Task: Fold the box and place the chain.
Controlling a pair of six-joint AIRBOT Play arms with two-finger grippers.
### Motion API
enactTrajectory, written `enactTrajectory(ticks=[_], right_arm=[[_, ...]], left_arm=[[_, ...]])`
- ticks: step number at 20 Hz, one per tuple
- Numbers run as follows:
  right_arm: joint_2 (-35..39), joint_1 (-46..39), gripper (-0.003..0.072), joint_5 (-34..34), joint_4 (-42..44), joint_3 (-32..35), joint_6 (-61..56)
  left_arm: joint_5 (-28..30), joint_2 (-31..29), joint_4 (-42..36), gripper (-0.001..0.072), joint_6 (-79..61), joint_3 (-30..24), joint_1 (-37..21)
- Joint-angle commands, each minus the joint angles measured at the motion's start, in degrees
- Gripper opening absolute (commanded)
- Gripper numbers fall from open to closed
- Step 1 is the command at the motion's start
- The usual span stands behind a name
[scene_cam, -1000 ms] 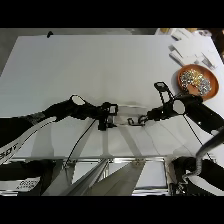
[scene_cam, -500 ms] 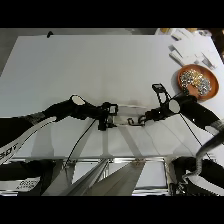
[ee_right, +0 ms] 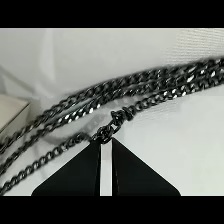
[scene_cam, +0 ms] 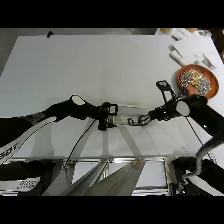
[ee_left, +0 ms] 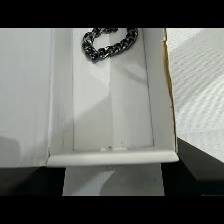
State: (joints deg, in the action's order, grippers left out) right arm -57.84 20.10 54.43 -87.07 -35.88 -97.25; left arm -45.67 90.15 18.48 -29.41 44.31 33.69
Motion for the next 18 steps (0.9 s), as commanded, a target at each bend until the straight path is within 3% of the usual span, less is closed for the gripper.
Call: enactTrajectory(ticks=[1, 5, 8, 13, 18], right_arm=[[11.0, 0.0, 0.0018, 6.3, 1.0, -0.1, 1.2], [24.0, 0.0, 0.0018, 7.8, 11.3, 0.0, 3.5], [29.6, 0.0, 0.0018, 6.8, 23.0, 0.0, 8.7], [30.7, 0.0, 0.0018, 3.1, 36.4, 0.0, 15.9], [29.2, 0.7, 0.0018, -2.7, 38.2, 0.0, 19.0]], left_arm=[[0.0, 0.0, 0.0, 0.0252, 0.0, 0.0, 0.0], [0.0, 0.0, 0.0, 0.0252, 0.0, 0.0, 0.0], [0.0, 0.0, 0.0, 0.0252, 0.0, 0.0, 0.0], [0.0, 0.0, 0.0, 0.0252, 0.0, 0.0, 0.0], [0.0, 0.0, 0.0, 0.0252, 0.0, 0.0, 0.0]])
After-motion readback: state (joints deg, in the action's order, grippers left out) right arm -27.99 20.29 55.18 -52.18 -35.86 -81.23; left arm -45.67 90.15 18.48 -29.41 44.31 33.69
